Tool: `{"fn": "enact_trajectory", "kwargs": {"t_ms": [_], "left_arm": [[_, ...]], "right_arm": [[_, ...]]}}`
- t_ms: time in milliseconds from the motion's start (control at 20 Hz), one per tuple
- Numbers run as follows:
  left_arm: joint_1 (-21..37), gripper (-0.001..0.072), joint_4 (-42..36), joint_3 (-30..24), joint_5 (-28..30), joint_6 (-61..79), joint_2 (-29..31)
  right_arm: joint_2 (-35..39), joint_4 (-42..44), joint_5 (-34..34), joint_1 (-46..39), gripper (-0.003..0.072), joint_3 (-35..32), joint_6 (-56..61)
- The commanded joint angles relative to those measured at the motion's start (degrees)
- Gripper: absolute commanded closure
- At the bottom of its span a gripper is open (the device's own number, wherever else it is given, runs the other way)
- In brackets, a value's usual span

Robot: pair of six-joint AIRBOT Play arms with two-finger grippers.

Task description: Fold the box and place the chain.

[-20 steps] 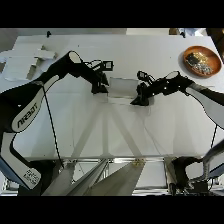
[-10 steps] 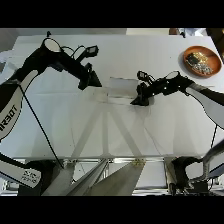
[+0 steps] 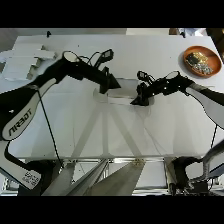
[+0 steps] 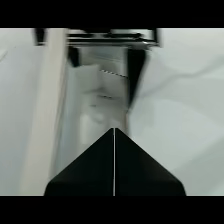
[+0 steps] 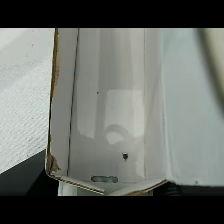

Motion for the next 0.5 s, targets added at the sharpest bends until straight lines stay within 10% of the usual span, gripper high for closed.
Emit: {"fn": "enact_trajectory", "kwargs": {"t_ms": [0,450], "left_arm": [[-2.45,0.0698,-2.54,-0.15,12.85,-8.11,-3.78],[-2.54,0.0702,-4.11,-0.15,24.59,-22.8,-4.7]], "right_arm": [[-0.02,0.0,0.02,0.04,0.0232,0.04,0.02],[-0.02,0.02,0.02,0.04,0.0232,0.04,0.0]]}}
